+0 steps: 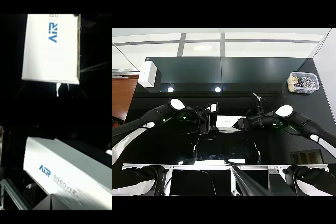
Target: Fold the box and place the chain.
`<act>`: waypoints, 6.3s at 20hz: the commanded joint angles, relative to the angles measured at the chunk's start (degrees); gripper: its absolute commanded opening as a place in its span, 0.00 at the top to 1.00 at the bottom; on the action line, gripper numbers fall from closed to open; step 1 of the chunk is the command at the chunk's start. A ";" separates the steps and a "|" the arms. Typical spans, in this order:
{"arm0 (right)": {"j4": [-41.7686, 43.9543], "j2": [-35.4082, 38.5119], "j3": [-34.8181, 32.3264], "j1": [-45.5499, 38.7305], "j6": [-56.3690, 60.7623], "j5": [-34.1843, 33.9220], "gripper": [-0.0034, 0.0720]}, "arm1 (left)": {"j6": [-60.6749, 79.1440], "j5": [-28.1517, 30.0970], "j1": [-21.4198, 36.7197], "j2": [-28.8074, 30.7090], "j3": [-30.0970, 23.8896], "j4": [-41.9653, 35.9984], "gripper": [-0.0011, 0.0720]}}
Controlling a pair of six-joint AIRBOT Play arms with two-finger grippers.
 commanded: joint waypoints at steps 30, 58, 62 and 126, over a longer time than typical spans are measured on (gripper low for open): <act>-59.80 23.02 2.36 -10.40 34.25 1.31 0.92 | -1.38 -1.20 0.17 2.71 0.85 0.44 0.01; -59.84 23.02 2.34 -10.40 34.25 -3.56 0.92 | -27.30 -12.31 -11.23 -7.41 21.03 12.13 0.01; -59.84 23.02 2.36 -10.40 34.25 -3.52 0.92 | -27.34 -10.19 -13.22 -7.41 21.03 17.16 0.01; -63.93 23.04 4.13 -10.40 34.75 -2.64 0.92 | -97.22 -27.67 34.38 7.67 57.20 48.89 0.95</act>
